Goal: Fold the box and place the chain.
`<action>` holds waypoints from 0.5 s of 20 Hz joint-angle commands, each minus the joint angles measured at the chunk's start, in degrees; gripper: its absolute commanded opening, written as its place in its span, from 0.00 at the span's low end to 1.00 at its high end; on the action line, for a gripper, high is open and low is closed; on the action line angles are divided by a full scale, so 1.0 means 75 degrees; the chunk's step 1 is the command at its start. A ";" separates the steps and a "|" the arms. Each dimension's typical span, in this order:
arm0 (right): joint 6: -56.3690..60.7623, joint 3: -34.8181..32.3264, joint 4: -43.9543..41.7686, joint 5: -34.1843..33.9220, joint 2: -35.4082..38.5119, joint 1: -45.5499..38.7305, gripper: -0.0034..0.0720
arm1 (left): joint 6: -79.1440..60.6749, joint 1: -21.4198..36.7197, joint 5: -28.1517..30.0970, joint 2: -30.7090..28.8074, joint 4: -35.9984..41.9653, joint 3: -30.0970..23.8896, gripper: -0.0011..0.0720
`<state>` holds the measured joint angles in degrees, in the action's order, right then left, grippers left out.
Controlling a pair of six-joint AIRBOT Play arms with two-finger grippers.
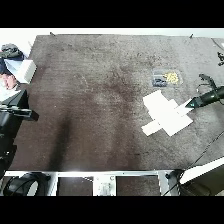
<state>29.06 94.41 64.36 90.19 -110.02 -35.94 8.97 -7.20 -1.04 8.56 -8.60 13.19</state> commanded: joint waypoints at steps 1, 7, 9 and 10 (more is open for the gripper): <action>-0.0140 0.0012 -0.0251 0.0536 -0.0146 0.0006 0.59 | 0.0000 0.0000 0.0003 -0.0003 -0.0003 -0.0003 0.03; -0.0740 0.0003 -0.0469 0.1192 -0.0146 0.0006 0.35 | 0.0000 -0.0003 0.0003 -0.0003 -0.0003 -0.0003 0.03; -0.0740 0.0000 -0.0848 0.1093 -0.0181 0.0006 0.35 | 0.0000 -0.0003 0.0000 -0.0003 0.0000 -0.0003 0.03; -0.0740 -0.0006 -0.0968 0.1128 -0.0248 0.0009 0.35 | 0.0000 -0.0003 0.0003 -0.0003 -0.0003 -0.0003 0.03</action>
<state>24.32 94.41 60.14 97.95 -111.31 -35.83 8.97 -7.20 -1.04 8.56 -8.60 13.19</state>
